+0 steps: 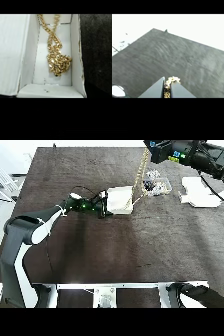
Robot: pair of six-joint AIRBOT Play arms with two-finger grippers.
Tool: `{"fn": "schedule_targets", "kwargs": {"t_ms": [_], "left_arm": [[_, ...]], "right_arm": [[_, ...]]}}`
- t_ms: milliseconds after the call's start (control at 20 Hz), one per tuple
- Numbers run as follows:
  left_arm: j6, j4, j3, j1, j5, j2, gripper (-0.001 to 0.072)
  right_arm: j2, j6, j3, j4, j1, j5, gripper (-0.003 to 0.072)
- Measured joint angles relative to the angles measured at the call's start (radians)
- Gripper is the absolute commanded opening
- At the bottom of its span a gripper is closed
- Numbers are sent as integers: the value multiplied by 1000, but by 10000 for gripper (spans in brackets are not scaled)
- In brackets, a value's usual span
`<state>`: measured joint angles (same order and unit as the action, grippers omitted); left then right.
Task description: Fold the box and place the chain.
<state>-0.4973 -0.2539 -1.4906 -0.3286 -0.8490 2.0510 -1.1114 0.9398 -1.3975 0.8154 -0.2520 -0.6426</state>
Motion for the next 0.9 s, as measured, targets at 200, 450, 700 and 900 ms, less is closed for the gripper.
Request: {"fn": "schedule_targets", "kwargs": {"t_ms": [200,450,700,900], "left_arm": [[0,0,0,0,0,0,289],[0,0,0,0,0,0,288],[0,0,0,0,0,0,289],[0,0,0,0,0,0,289]], "right_arm": [[19,2,0,17,-88,8,2],[23,4,42,24,-159,71,2],[4,37,146,26,-179,159,3],[-52,62,226,24,-183,237,2]]}}
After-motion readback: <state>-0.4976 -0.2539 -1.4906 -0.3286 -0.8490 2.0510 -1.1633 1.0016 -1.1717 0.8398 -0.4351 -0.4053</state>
